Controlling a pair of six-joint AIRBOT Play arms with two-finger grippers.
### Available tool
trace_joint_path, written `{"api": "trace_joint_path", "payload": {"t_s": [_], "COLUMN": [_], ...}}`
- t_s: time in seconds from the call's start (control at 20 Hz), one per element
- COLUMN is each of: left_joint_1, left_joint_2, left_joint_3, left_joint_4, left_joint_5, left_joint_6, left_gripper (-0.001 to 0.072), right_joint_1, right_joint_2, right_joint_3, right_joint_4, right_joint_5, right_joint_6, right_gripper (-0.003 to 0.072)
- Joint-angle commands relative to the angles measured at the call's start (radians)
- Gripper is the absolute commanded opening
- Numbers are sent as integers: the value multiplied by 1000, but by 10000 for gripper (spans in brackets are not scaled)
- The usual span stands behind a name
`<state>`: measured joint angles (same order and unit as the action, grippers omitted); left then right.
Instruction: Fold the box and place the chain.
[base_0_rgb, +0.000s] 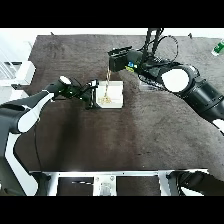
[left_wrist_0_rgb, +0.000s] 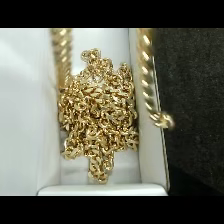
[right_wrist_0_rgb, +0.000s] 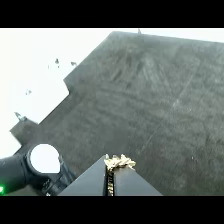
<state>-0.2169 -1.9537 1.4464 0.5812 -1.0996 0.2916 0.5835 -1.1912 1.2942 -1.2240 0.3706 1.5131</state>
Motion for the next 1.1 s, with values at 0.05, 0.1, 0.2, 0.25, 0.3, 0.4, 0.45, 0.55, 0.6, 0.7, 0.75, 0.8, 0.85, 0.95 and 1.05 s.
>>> {"api": "trace_joint_path", "payload": {"t_s": [0.05,0.1,0.2,0.25,0.3,0.4,0.45,0.55,0.6,0.7,0.75,0.8,0.85,0.95,1.05], "left_joint_1": [0,1,1,0,1,0,1,1,1,0,1,1,1,0,1], "left_joint_2": [0,0,0,0,0,0,0,0,0,0,0,0,0,0,0], "left_joint_3": [0,0,0,0,0,0,0,0,0,0,0,0,0,0,0], "left_joint_4": [0,0,0,0,0,0,0,0,0,0,0,0,0,0,0], "left_joint_5": [0,0,0,0,0,0,0,0,0,0,0,0,0,0,0], "left_joint_6": [0,0,0,0,0,0,0,0,0,0,0,0,0,0,0], "left_gripper": [527,527,527,527,527,527,527,527,527,527,527,527,527,527,527], "right_joint_1": [0,0,-1,0,1,-2,-8,-14,-14,-14,-14,-14,-14,-19,-29], "right_joint_2": [0,-3,-16,-22,-26,-40,-58,-113,-145,-206,-224,-232,-233,-232,-231], "right_joint_3": [4,2,-2,-17,-43,-125,-166,-218,-230,-230,-230,-230,-230,-224,-210], "right_joint_4": [-20,-30,-33,-33,-33,-34,-33,-33,-33,-33,-34,-34,-34,-34,-35], "right_joint_5": [-37,-27,35,71,95,85,65,23,11,11,11,11,11,10,10], "right_joint_6": [-8,-8,-6,11,24,47,49,50,50,49,49,49,49,45,45], "right_gripper": [10,10,10,10,10,10,10,10,10,12,34,164,292,307,293]}}
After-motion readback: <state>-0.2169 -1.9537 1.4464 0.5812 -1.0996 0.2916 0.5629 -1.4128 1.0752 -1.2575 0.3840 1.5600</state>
